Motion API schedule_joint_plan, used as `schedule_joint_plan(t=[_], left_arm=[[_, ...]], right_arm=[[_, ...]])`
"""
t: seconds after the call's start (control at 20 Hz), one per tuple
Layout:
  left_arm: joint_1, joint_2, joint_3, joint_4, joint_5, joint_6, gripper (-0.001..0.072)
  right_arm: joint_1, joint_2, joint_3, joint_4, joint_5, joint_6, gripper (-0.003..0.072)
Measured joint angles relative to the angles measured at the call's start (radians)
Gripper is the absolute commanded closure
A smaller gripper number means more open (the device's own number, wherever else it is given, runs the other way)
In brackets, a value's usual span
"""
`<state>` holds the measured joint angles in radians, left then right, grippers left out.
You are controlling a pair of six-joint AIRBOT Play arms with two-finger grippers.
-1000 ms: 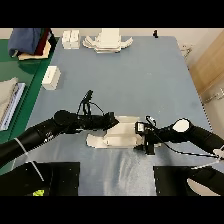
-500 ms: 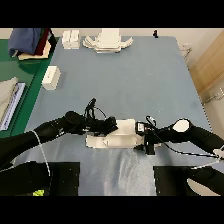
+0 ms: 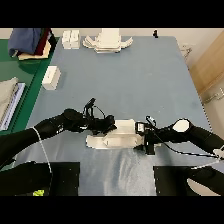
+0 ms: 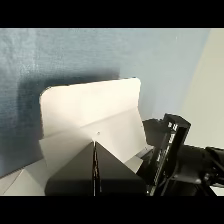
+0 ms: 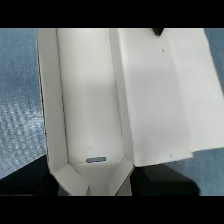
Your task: Fold the box.
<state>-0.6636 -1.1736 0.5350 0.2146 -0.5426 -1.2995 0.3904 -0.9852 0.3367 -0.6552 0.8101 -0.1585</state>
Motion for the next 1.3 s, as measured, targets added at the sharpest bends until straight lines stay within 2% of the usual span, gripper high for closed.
schedule_joint_plan(t=[0.25,0.45,0.6,0.75,0.8,0.85,1.0,1.3], left_arm=[[0.003,0.045,0.087,-0.006,-0.029,0.135,0.0697],[0.004,0.16,0.137,0.014,-0.043,0.3,0.0697],[0.004,0.27,0.149,0.136,-0.083,0.377,0.0697],[0.001,0.379,0.153,0.328,-0.166,0.443,0.0694],[0.002,0.408,0.154,0.393,-0.199,0.462,0.0498],[0.005,0.436,0.152,0.458,-0.234,0.488,0.003],[0.042,0.482,0.115,0.573,-0.279,0.614,0.0014],[0.122,0.46,0.013,0.592,-0.268,0.943,0.0013]], right_arm=[[0.0,0.0,0.0,0.0,0.0,0.0,0.0173],[0.0,0.0,0.0,0.0,0.0,0.0,0.0173],[0.0,0.0,0.0,0.0,0.0,0.0,0.0173],[0.0,0.0,0.0,0.0,0.0,0.0,0.0173],[0.0,0.0,0.0,0.0,0.0,0.0,0.0173],[0.0,0.0,0.0,0.0,0.0,0.0,0.0173],[0.0,0.0,0.0,0.0,0.0,0.0,0.0173],[0.0,0.0,0.0,0.0,0.0,0.0,0.0173]])
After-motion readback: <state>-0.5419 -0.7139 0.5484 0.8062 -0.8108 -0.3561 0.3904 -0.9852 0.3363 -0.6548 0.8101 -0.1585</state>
